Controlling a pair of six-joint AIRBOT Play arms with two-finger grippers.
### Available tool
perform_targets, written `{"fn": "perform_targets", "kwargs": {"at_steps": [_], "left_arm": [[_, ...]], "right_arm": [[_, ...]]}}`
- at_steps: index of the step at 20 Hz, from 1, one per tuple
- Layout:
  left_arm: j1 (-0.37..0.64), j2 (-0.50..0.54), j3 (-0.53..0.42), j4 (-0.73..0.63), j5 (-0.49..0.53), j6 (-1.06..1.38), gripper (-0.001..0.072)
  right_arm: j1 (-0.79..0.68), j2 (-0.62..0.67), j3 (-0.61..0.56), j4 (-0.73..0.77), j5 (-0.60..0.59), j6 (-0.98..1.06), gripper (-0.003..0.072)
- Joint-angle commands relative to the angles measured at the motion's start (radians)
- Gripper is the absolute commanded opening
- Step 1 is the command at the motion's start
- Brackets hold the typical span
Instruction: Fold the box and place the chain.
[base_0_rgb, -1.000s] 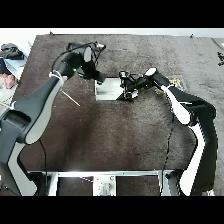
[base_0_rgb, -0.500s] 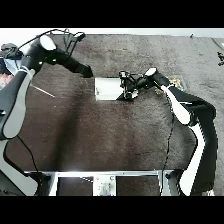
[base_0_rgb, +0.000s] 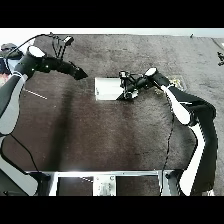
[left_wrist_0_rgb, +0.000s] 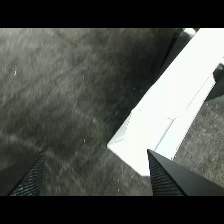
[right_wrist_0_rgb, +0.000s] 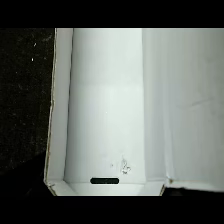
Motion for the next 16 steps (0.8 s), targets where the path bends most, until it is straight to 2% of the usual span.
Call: {"fn": "perform_targets", "kwargs": {"at_steps": [1,4,10,16], "left_arm": [[0.035,-0.053,-0.006,-0.177,-0.014,0.189,0.071],[0.043,-0.122,-0.004,-0.199,-0.042,0.34,0.0709],[0.039,-0.203,-0.012,-0.176,-0.169,0.785,0.0712],[-0.006,-0.25,-0.012,-0.237,-0.189,0.918,0.072]], "right_arm": [[0.0,0.0,0.0,0.0,0.0,0.0,0.0318],[0.0,0.0,0.0,0.0,0.0,0.0,0.0318],[0.0,0.0,0.0,0.0,0.0,0.0,0.0318],[0.0,0.0,0.0,0.0,0.0,0.0,0.0318]]}}
